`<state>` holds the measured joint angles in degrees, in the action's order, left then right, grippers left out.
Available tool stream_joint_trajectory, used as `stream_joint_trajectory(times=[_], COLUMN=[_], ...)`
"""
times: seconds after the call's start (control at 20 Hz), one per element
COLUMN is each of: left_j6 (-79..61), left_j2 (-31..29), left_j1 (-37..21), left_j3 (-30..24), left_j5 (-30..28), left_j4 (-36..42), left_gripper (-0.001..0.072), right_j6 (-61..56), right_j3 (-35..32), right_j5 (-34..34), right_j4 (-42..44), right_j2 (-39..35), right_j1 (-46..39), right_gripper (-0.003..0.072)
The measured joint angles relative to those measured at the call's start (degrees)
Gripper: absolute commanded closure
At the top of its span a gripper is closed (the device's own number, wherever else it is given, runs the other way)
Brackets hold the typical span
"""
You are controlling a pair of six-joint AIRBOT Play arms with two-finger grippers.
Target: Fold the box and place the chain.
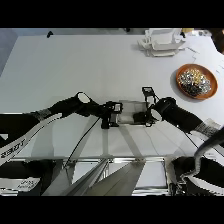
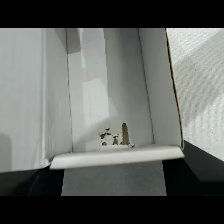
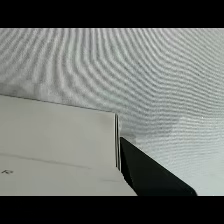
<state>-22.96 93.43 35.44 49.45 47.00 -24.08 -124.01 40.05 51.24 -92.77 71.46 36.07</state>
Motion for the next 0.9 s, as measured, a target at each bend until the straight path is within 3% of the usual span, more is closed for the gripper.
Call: stream_joint_trajectory(times=[0.05,0.3,0.35,0.4,0.45,0.7,0.9], left_j6=[0.02,0.22,0.20,-0.17,-0.24,-0.02,0.00], left_j2=[0.00,0.00,0.00,0.00,0.00,0.00,0.00], left_j1=[0.00,0.00,0.00,0.00,0.00,0.00,0.00], left_j3=[0.00,0.00,0.00,0.00,0.00,0.00,0.00], left_j5=[-0.02,-0.07,-0.07,-0.07,-0.07,-0.07,-0.04], left_j4=[0.00,0.20,0.17,0.02,0.00,0.00,0.02], left_gripper=[0.0666,0.0666,0.0666,0.0666,0.0666,0.0666,0.0666], right_j6=[-0.02,-0.24,-0.20,0.63,0.61,8.74,19.58], right_j3=[0.00,0.02,0.02,0.00,0.00,0.28,5.86], right_j5=[-0.11,-0.59,-0.59,-0.55,-0.59,1.07,9.14], right_j4=[-0.11,-0.31,-0.31,-0.46,-0.33,-0.39,-0.39], right_j2=[0.00,0.00,0.00,0.00,-0.09,-5.11,-11.67], right_j1=[0.00,-0.02,-0.02,0.00,0.02,-0.02,-2.23], right_gripper=[0.0661,0.0667,0.0569,0.0390,0.0295,0.0285,0.0286])
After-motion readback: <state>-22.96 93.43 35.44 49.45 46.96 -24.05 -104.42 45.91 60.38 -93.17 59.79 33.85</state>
